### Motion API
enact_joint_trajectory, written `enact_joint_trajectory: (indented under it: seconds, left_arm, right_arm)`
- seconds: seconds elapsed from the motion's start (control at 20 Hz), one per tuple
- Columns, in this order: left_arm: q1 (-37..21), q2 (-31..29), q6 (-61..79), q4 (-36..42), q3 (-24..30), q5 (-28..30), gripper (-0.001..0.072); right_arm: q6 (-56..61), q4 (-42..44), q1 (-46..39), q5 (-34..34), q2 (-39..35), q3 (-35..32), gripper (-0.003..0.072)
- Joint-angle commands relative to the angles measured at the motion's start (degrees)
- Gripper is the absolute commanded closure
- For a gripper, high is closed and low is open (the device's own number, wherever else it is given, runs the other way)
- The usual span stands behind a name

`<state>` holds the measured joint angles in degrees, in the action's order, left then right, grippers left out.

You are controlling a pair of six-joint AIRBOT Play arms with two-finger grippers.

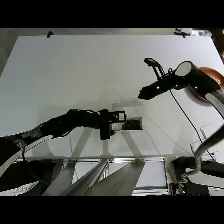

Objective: Fold the box and place the chain.

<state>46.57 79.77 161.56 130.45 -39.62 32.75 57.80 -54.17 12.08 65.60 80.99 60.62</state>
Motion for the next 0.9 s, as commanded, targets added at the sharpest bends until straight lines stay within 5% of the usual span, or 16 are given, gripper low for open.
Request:
enact_joint_trajectory:
  seconds: [0.0, 0.25, 0.75, 0.85]
  left_arm:
    - [-0.02, 0.04, 0.02, -0.02, 0.02, 0.02, 0.0455]
    - [-0.02, 0.04, 0.02, -0.02, 0.02, 0.02, 0.0455]
    - [-0.04, 0.04, 0.02, -0.02, 0.02, 0.02, 0.0455]
    - [-0.04, 0.04, 0.02, 0.0, 0.02, 0.02, 0.0455]
  right_arm:
    - [-4.48, -1.75, 3.17, 5.49, 0.31, 1.05, 0.0674]
    - [-5.4, -12.55, 6.56, 7.72, -1.25, 1.07, 0.0674]
    - [-12.07, -13.81, 12.5, 11.5, -9.44, 1.05, 0.0667]
    - [-12.04, -14.97, 14.1, 11.37, -9.44, 1.05, 0.0559]
